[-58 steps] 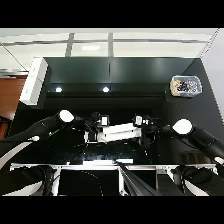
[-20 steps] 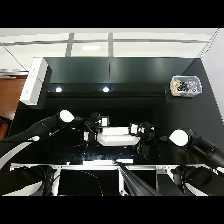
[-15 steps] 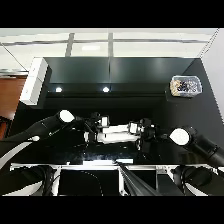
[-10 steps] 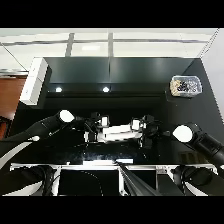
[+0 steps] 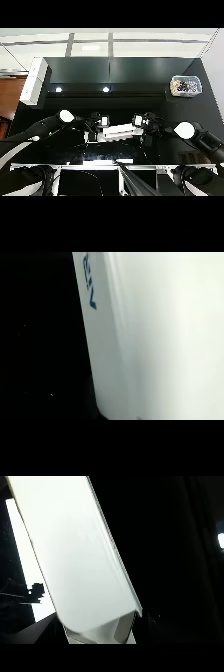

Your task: Fold the box and place the chain.

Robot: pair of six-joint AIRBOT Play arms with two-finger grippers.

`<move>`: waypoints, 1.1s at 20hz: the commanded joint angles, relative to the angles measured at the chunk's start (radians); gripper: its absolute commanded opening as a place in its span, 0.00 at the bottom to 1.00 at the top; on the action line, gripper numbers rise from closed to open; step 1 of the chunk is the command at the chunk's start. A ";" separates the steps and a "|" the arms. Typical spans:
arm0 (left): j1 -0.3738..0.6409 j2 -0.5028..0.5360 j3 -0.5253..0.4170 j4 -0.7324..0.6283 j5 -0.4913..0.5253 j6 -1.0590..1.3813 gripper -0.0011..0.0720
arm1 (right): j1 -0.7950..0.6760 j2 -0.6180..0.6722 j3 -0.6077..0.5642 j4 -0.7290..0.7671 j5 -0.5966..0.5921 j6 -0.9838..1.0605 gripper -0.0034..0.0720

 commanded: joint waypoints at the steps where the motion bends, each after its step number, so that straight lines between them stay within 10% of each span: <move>1: 0.000 0.000 0.000 0.000 -0.001 0.000 0.05 | -0.003 -0.028 0.001 0.111 -0.014 -0.131 0.88; 22: 0.000 0.000 0.000 0.000 -0.001 0.000 0.05 | -0.048 -0.204 -0.079 0.303 0.003 -0.418 0.88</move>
